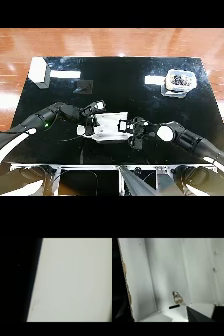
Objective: Fold the box and place the chain.
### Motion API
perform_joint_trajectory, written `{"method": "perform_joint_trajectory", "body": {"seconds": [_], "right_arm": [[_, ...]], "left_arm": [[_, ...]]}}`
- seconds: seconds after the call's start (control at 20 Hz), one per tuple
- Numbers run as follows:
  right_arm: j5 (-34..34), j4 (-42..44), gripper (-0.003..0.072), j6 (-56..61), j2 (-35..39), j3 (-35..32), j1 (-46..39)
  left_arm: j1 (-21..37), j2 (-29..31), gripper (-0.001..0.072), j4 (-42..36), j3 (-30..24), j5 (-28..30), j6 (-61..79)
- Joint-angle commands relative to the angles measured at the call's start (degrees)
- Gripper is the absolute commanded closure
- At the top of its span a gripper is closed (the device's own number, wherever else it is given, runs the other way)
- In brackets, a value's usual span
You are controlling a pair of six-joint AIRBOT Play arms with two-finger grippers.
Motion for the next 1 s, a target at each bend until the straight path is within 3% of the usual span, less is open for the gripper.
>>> {"method": "perform_joint_trajectory", "body": {"seconds": [0.0,0.2,0.65,0.95], "right_arm": [[-0.6,0.6,-0.0018,1.8,1.3,0.0,0.1],[-4.8,5.2,-0.0019,1.8,1.3,0.0,0.1],[-12.6,5.3,-0.0019,3.4,1.2,0.0,-1.4],[-13.8,5.2,-0.0034,3.4,1.2,0.0,-1.4]], "left_arm": [[0.0,0.0,0.0692,0.0,0.0,-0.1,0.0],[0.0,0.0,0.0692,0.0,0.0,0.4,0.0],[0.0,0.0,0.0692,0.0,0.0,0.8,0.0],[0.0,0.0,0.0692,0.0,0.0,0.8,0.0]]}}
